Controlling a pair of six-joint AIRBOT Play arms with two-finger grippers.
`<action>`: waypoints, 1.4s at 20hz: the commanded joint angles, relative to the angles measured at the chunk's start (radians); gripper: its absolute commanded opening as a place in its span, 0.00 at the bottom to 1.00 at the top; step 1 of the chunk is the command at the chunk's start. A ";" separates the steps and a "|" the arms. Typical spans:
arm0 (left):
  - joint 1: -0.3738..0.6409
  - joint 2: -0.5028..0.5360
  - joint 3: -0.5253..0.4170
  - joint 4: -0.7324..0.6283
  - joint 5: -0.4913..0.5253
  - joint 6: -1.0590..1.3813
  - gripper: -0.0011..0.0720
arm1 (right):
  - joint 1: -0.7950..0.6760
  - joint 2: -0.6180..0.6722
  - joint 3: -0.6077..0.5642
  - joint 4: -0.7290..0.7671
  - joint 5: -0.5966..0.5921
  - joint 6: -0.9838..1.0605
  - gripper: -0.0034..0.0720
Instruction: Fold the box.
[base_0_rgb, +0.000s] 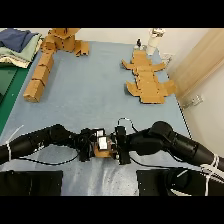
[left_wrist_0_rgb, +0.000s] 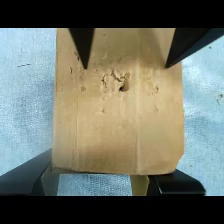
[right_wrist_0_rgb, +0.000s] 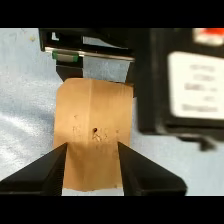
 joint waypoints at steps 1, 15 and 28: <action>0.000 -0.001 0.000 0.000 0.000 0.000 0.64 | 0.053 0.047 -0.070 -0.025 0.119 -0.002 0.68; 0.000 0.000 0.000 0.000 0.000 0.000 0.64 | 0.089 0.050 -0.130 -0.174 0.282 0.001 0.71; 0.000 0.000 0.000 0.000 0.000 0.000 0.64 | 0.089 0.051 -0.130 -0.126 0.257 0.010 0.46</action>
